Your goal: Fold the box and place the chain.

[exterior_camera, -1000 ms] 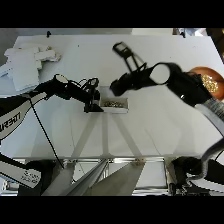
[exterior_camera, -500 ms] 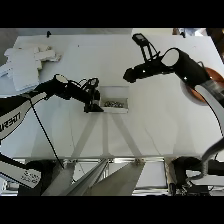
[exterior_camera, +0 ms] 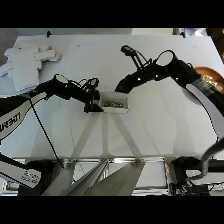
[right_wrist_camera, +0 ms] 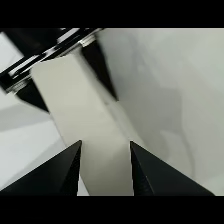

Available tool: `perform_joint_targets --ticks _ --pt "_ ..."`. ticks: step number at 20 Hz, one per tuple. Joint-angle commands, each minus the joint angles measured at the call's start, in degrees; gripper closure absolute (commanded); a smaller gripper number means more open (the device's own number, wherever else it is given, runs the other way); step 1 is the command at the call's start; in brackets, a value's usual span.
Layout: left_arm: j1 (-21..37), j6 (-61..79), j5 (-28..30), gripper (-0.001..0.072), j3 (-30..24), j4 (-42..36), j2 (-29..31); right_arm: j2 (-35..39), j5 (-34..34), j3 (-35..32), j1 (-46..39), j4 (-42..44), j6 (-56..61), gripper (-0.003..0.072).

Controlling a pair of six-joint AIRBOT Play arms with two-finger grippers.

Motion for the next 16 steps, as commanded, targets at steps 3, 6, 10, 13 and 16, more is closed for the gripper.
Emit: perform_joint_targets --ticks 3,6,10,13,16 --pt "0.02 0.02 0.02 0.031 0.02 0.02 0.0 0.37 2.47 0.02 4.15 -5.49 -8.94 0.029" --pt "0.02 0.02 0.0 0.031 0.02 0.02 0.0 0.57 -0.31 0.0 6.91 -14.71 -8.96 0.0268" --pt "0.02 0.02 0.0 0.031 0.02 0.02 0.0 0.57 -4.09 0.0 9.6 -18.73 -8.96 0.0268" --pt "0.02 0.02 0.0 0.031 0.02 0.02 0.0 0.55 -7.56 0.0 11.13 -20.44 -8.39 0.0297" --pt "0.02 0.02 0.0 0.031 0.02 0.02 0.0 0.55 -7.85 0.0 12.26 -22.53 -7.69 0.0369"
